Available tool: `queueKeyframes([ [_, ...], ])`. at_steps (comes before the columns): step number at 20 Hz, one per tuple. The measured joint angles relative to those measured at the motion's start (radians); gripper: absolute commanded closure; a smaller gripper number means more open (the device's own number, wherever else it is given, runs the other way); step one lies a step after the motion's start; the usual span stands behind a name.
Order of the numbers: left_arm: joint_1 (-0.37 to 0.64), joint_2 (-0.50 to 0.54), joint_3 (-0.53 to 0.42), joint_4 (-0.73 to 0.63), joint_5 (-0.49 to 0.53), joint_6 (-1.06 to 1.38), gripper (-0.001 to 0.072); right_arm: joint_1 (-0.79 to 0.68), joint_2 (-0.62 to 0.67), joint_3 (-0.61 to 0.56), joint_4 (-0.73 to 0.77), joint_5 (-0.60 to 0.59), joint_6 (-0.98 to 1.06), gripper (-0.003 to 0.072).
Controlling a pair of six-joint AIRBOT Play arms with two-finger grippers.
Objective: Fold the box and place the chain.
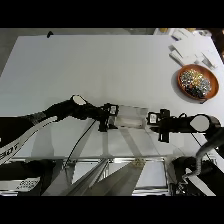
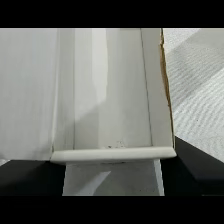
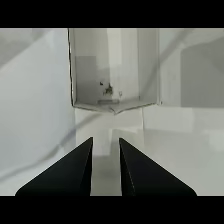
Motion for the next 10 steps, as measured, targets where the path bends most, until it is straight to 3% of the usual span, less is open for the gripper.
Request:
queueKeyframes([
  [5,0.000,0.000,0.000,0.000,0.000,0.000,0.0671,0.000,-0.060,0.000,0.106,-0.061,-0.099,0.0532],
  [7,0.000,0.000,0.000,0.000,0.000,0.000,0.0671,0.000,-0.072,0.000,0.132,-0.061,-0.116,0.0597],
  [10,0.000,0.000,0.000,0.000,0.000,0.000,0.0671,0.000,-0.092,0.000,0.175,-0.049,-0.135,0.0607],
])
